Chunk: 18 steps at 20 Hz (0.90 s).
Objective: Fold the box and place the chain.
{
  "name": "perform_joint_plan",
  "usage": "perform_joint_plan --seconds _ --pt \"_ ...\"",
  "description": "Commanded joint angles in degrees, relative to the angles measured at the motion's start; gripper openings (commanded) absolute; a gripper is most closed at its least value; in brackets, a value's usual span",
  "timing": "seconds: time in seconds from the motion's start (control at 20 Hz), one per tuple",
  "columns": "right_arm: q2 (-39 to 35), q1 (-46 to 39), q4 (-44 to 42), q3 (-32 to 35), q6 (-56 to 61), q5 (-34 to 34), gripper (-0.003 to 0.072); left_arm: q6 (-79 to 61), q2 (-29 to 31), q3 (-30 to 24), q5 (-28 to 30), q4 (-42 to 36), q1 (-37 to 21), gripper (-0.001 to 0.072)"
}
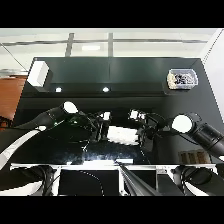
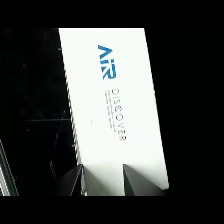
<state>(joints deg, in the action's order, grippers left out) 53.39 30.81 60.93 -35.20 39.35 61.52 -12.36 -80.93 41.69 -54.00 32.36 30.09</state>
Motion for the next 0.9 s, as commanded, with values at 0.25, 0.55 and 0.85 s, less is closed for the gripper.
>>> perform_joint_plan --seconds 0.25,0.55,0.85 --pt "-7.7 -4.0 -1.8 -1.4 16.7 2.4 0.0274 0.0 0.0 0.0 0.0 0.0 0.0 0.051" --pt "-9.0 -6.0 -29.8 5.6 32.1 -5.4 0.0029 0.0 0.0 0.0 0.0 0.0 0.0 0.051" --pt "-4.0 -2.7 -42.8 12.5 32.4 -14.8 0.003 0.0 0.0 0.0 0.0 0.0 0.0 0.051"
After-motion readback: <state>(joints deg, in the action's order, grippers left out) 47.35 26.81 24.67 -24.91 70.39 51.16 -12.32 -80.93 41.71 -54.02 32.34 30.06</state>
